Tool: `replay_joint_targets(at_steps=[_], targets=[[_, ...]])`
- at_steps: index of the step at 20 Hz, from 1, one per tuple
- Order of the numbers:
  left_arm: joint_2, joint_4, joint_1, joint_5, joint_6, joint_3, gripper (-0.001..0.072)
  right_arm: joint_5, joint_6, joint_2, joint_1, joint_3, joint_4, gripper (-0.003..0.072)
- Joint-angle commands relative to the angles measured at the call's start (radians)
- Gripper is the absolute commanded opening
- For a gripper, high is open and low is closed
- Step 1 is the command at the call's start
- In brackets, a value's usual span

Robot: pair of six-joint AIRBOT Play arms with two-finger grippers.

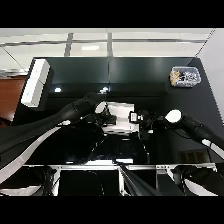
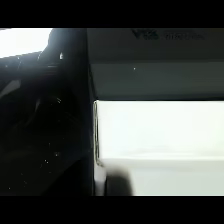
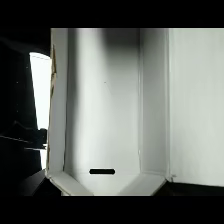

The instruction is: Fold the box and place the chain.

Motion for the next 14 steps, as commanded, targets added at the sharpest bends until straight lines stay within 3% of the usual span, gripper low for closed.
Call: replay_joint_targets(at_steps=[1, 5, 6, 7, 8, 9, 10, 14], targets=[[0.000, 0.003, -0.006, -0.027, -0.043, 0.001, 0.0023, 0.033, 0.013, 0.051, 0.000, 0.001, -0.098, 0.0702], [0.000, 0.002, -0.014, -0.015, -0.046, 0.001, 0.0023, 0.026, 0.012, 0.051, 0.000, 0.001, -0.098, 0.0701], [0.000, 0.002, -0.014, -0.014, -0.046, 0.001, 0.0024, 0.026, 0.012, 0.051, 0.000, 0.001, -0.098, 0.0661], [0.000, 0.002, -0.014, -0.014, -0.046, 0.001, 0.0024, 0.026, 0.013, 0.051, 0.000, 0.001, -0.098, 0.0433], [0.000, 0.002, -0.014, -0.013, -0.046, 0.001, 0.0026, 0.026, 0.013, 0.051, 0.000, 0.001, -0.097, 0.0390], [0.000, 0.002, -0.014, -0.013, -0.046, 0.001, 0.0026, 0.027, 0.013, 0.051, 0.000, 0.001, -0.093, 0.0248], [0.000, 0.002, -0.014, -0.013, -0.046, 0.001, 0.0026, 0.026, 0.014, 0.051, 0.000, 0.001, -0.087, 0.0187], [0.000, 0.002, -0.014, -0.012, -0.045, 0.001, 0.0026, 0.004, 0.014, 0.020, 0.007, -0.003, 0.124, 0.0189]])
